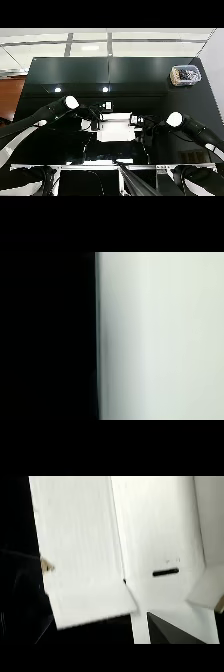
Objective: Fold the box and place the chain.
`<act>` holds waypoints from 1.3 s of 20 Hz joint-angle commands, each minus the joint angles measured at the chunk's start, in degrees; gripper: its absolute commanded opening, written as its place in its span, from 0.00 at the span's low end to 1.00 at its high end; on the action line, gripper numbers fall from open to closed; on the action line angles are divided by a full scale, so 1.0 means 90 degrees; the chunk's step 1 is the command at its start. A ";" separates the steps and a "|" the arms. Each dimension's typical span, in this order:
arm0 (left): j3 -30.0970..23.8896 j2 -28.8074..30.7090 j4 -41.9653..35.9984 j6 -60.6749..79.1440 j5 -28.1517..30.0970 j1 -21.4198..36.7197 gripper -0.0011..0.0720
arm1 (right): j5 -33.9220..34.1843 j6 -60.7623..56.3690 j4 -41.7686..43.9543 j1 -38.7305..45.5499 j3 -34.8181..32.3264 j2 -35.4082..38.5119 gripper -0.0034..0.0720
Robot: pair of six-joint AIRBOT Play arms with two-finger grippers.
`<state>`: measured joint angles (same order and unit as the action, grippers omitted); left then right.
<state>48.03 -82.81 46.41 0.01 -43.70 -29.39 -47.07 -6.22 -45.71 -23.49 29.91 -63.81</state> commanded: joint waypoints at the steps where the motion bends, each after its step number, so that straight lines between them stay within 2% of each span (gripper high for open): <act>1: -0.0005 -0.0005 0.0005 -0.0002 -0.0049 -0.0002 0.05 | 0.0393 0.0202 0.0806 -0.0170 -0.0102 -0.0005 0.88; 14: -0.0005 -0.0005 0.0005 -0.0044 -0.0051 -0.0002 0.05 | 0.0537 0.0578 0.1059 -0.0168 0.0097 0.0027 0.88; 18: -0.0005 -0.0005 0.0005 -0.0044 -0.0051 -0.0002 0.05 | 0.0483 0.1137 0.1054 -0.0168 0.0226 0.0053 0.88; 22: -0.0005 -0.0005 0.0005 -0.0046 -0.0058 -0.0002 0.05 | 0.1088 0.1151 0.0840 -0.0085 0.0510 0.0053 0.89; 26: -0.0005 -0.0005 0.0002 -0.0046 -0.0223 -0.0002 0.05 | 0.1039 0.1154 0.0838 0.0121 0.0529 0.0053 0.89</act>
<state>47.99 -82.85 46.37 -0.64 -44.53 -29.36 -38.83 3.88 -37.78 -23.42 34.26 -63.37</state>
